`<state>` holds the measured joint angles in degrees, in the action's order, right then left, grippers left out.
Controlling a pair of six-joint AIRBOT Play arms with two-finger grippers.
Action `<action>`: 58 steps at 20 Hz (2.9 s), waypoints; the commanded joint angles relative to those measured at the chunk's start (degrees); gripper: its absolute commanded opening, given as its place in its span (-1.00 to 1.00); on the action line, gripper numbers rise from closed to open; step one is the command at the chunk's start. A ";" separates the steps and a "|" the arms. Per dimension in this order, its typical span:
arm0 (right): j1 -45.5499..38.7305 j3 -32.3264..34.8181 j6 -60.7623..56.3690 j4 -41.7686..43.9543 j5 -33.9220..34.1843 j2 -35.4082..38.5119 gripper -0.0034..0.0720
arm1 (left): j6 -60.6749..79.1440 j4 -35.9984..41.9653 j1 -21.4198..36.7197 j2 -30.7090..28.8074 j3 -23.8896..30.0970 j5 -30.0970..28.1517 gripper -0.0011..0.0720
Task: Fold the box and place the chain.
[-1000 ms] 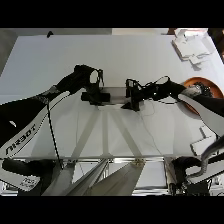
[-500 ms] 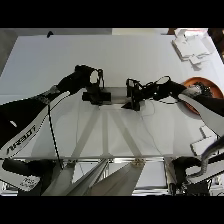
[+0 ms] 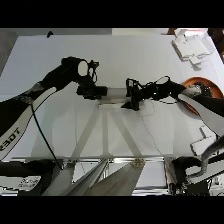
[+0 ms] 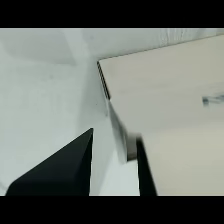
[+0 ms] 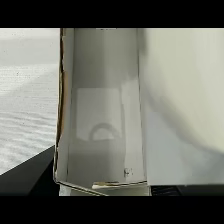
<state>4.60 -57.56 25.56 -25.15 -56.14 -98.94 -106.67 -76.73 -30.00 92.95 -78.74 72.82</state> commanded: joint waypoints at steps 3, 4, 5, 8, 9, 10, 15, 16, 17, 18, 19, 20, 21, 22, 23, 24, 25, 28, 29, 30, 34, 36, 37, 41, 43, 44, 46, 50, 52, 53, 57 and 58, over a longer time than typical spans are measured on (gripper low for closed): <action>-0.04 -0.04 0.02 -0.09 -0.22 0.00 0.23 | 12.39 3.48 4.76 -7.39 0.02 6.34 -0.19; -0.02 -0.04 0.02 -0.09 -0.22 0.00 0.23 | 17.73 6.60 5.99 -8.68 0.04 6.97 -0.13; -0.02 -0.04 0.02 -0.09 -0.22 0.00 0.23 | 24.83 9.79 7.10 -9.75 0.09 8.15 0.07; -0.02 -0.04 0.02 -0.09 -0.22 0.00 0.23 | 47.01 14.56 9.66 -12.15 2.01 9.05 0.21; -0.02 -0.04 0.02 -0.09 -0.22 0.00 0.23 | 53.27 14.60 10.21 -12.41 3.15 8.48 0.21; -0.02 -0.04 0.02 -0.09 -0.22 0.00 0.23 | 58.90 14.58 10.56 -12.39 4.63 7.61 0.20; -0.02 -0.04 0.02 -0.09 -0.22 0.00 0.23 | 86.86 18.32 12.81 -12.39 18.27 -3.08 0.28; -0.04 -0.04 0.02 -0.09 -0.22 0.00 0.23 | 91.45 20.33 13.92 -12.39 20.68 -4.74 0.47; -0.02 -0.04 0.02 -0.09 -0.22 0.00 0.23 | 95.27 22.25 14.99 -12.39 22.62 -6.73 0.63; -0.02 -0.04 0.02 -0.09 -0.22 0.00 0.23 | 98.23 23.74 15.89 -12.28 23.82 -8.37 0.71; -0.02 -0.04 0.02 -0.09 -0.22 0.00 0.23 | 101.72 25.77 16.83 -11.78 24.28 -9.49 0.89; -0.02 -0.04 0.02 -0.09 -0.22 0.00 0.23 | 105.11 28.24 17.59 -11.13 24.30 -10.10 0.95; -0.02 -0.04 0.02 -0.09 -0.22 0.00 0.23 | 109.13 31.23 18.43 -10.36 24.30 -10.36 0.95; -0.02 -0.04 0.02 -0.09 -0.22 0.00 0.23 | 113.50 34.56 19.17 -9.51 24.30 -10.36 0.95; -0.02 -0.04 0.02 -0.09 -0.22 0.00 0.23 | 116.96 37.00 19.54 -8.79 24.30 -10.45 0.95; -0.02 -0.04 0.04 -0.09 -0.22 0.00 0.23 | 119.86 38.84 19.74 -7.96 24.30 -10.45 0.95; -0.02 -0.04 0.02 -0.09 -0.22 0.00 0.23 | 121.81 40.17 19.74 -7.08 24.30 -10.47 0.95; -0.02 -0.04 0.02 -0.09 -0.22 0.00 0.23 | 127.23 44.22 19.71 -3.96 24.24 -10.43 0.95; -0.02 -0.04 0.02 -0.09 -0.22 0.00 0.23 | 128.06 44.59 19.71 -3.15 24.00 -10.43 0.95; -0.02 -0.04 0.02 -0.09 -0.22 0.00 0.23 | 128.41 44.54 19.69 -2.54 23.58 -10.29 0.95; -0.02 -0.04 0.02 -0.09 -0.22 0.00 0.23 | 128.39 44.61 19.69 -0.33 20.92 -9.86 0.95; -0.02 -0.04 0.02 -0.09 -0.22 0.00 0.23 | 128.50 44.81 19.56 0.46 19.91 -9.57 0.95; -0.02 -0.04 0.02 -0.09 -0.22 0.00 0.23 | 128.54 44.81 19.54 0.63 19.82 -9.64 0.95; -0.02 -0.04 0.02 -0.09 -0.22 0.00 0.23 | 128.56 44.76 19.41 1.29 19.85 -8.96 0.95; -0.02 -0.04 0.02 -0.09 -0.22 0.00 0.23 | 129.22 44.44 19.15 1.62 19.82 -8.92 0.95; -0.02 -0.04 0.02 -0.09 -0.22 0.00 0.23 | 129.94 43.91 19.12 1.60 19.82 -8.94 0.95; -0.02 -0.04 0.02 -0.09 -0.22 0.00 0.23 | 130.09 42.56 19.37 1.51 19.82 -8.94 0.95; -0.02 -0.04 0.02 -0.09 -0.22 0.00 0.23 | 132.41 44.41 19.67 1.51 19.82 -8.07 0.95; -0.02 -0.04 0.02 -0.09 -0.22 0.00 0.23 | 132.39 47.76 19.61 1.51 19.82 -7.93 0.95; -0.02 -0.04 0.02 -0.09 -0.22 0.00 0.23 | 132.32 49.09 19.54 1.53 19.85 -7.91 0.95; -0.02 -0.04 0.02 -0.09 -0.22 0.00 0.23 | 132.15 48.35 18.84 1.62 19.85 -7.89 0.95; -0.02 -0.04 0.02 -0.09 -0.22 0.00 0.23 | 132.15 48.35 18.84 1.62 19.85 -7.89 0.95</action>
<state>4.58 -57.56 25.52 -25.19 -56.27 -98.94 25.34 -28.97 -10.92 94.52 -58.85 64.84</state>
